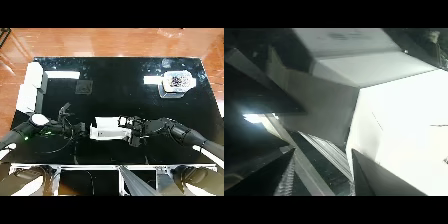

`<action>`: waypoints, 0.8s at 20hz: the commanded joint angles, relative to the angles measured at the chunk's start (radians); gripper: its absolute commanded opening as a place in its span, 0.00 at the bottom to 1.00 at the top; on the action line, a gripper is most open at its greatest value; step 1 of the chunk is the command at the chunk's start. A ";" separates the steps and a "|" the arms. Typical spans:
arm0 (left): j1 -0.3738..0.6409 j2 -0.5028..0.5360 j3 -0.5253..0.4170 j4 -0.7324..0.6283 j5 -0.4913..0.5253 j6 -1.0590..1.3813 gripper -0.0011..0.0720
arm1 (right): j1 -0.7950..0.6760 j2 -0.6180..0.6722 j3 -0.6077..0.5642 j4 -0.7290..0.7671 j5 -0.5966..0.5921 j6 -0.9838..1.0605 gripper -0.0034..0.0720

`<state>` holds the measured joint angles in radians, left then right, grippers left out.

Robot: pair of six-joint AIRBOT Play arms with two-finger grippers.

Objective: Fold the box and place the chain.

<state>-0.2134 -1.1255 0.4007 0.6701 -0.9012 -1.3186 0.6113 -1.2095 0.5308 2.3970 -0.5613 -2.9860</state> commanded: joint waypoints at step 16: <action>-0.089 0.054 0.083 -0.031 -0.053 0.000 0.88 | 0.000 0.000 0.000 0.000 0.000 0.000 0.49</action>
<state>-0.2890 -1.0718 0.4824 0.6418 -0.9653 -1.3094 0.6113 -1.2095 0.5308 2.3970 -0.5617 -2.9860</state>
